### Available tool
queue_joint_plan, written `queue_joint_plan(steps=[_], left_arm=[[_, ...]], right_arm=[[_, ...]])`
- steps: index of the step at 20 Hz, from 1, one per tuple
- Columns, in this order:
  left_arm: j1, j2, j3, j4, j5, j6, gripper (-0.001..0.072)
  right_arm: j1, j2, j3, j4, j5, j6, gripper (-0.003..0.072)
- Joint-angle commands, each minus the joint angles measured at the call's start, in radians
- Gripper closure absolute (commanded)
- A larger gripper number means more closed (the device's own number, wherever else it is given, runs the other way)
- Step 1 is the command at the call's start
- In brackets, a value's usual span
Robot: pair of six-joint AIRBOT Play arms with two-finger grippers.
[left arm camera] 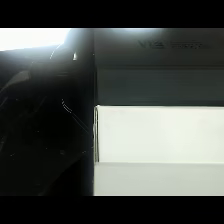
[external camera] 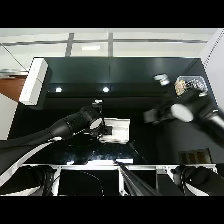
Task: Fold the box and place the chain.
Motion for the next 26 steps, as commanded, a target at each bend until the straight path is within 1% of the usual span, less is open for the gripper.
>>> queue_joint_plan(steps=[1,3,4,5,6,9,13,15,18,21,22,23,26], left_arm=[[0.0,-0.001,0.0,0.0,0.01,0.0,0.0679],[0.0,-0.001,0.0,0.0,0.008,0.0,0.0679],[0.0,-0.001,0.0,0.0,0.008,0.0,0.0679],[0.0,-0.001,0.0,0.0,0.006,0.0,0.0679],[0.0,-0.001,0.0,0.0,0.007,-0.001,0.0679],[0.0,-0.001,0.0,0.0,0.008,0.0,0.0679],[0.0,-0.001,0.0,0.003,0.015,0.0,0.0679],[0.0,-0.001,0.0,0.003,0.025,0.0,0.0679],[0.0,-0.001,0.0,0.0,0.021,0.0,0.0679],[0.0,-0.001,0.0,-0.005,0.018,0.0,0.0678],[0.0,-0.001,0.0,-0.005,0.015,0.0,0.0679],[0.0,-0.001,0.0,-0.007,0.008,0.0,0.0679],[0.0,-0.001,0.0,-0.007,0.002,0.0,0.0678]], right_arm=[[-0.274,0.043,-0.016,-0.167,-0.048,-0.093,0.0416],[-0.446,0.04,-0.048,-0.168,-0.235,-0.094,0.0415],[-0.52,0.029,-0.052,-0.161,-0.312,-0.094,0.0387],[-0.588,0.011,-0.051,-0.157,-0.386,-0.093,0.0087],[-0.638,-0.008,-0.051,-0.157,-0.447,-0.094,0.0011],[-0.734,-0.091,-0.023,-0.111,-0.555,-0.094,0.001],[-0.805,-0.29,0.128,-0.006,-0.579,-0.093,0.0011],[-0.832,-0.399,0.228,0.064,-0.566,-0.092,0.0012],[-0.864,-0.557,0.377,0.17,-0.5,-0.067,0.0011],[-0.87,-0.684,0.496,0.175,-0.429,-0.014,0.0012],[-0.87,-0.713,0.521,0.175,-0.414,0.013,0.0013],[-0.871,-0.738,0.539,0.177,-0.409,0.041,0.0042],[-0.873,-0.785,0.562,0.171,-0.414,0.105,0.0042]])
